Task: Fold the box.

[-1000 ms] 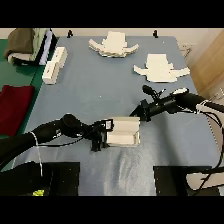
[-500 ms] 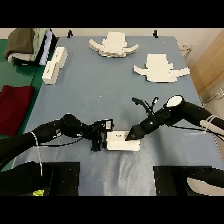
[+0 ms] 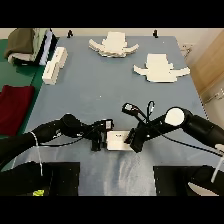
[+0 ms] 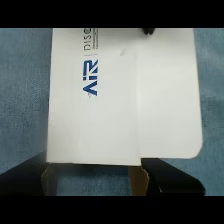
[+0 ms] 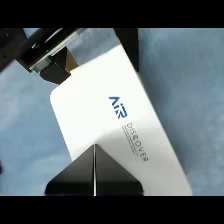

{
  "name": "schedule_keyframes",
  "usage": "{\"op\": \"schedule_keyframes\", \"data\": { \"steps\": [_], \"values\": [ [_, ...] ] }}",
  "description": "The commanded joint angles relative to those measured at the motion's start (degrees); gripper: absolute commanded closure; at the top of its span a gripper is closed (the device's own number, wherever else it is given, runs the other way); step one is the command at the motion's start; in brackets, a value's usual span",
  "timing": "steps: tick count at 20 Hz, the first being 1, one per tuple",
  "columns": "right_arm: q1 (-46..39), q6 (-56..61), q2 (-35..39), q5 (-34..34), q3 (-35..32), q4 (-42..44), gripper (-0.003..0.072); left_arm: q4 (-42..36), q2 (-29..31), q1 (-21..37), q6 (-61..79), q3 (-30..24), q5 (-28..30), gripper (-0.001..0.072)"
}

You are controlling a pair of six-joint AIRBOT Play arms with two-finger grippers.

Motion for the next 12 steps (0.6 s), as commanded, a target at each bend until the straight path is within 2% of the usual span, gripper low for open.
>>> {"op": "schedule_keyframes", "data": {
  "steps": [1, 3, 11, 12],
  "values": [
    [7.52, -0.2, 4.74, -15.17, -2.16, -10.75, 0.0681, 0.02, -0.02, 0.04, 0.09, 0.0, -0.02, 0.0182],
    [10.64, -0.52, 5.53, -19.56, -3.69, -13.68, 0.0681, 0.02, -0.02, 0.04, 0.09, 0.0, -0.02, 0.0182],
    [20.68, -0.63, 6.71, -29.31, -10.16, -19.5, 0.0677, 0.04, -0.02, 0.04, 0.09, 0.0, -0.02, 0.0182],
    [20.92, -0.61, 7.06, -29.88, -10.16, -20.61, 0.0602, 0.02, -0.02, 0.04, 0.09, 0.0, 0.0, 0.0181]
  ]
}}
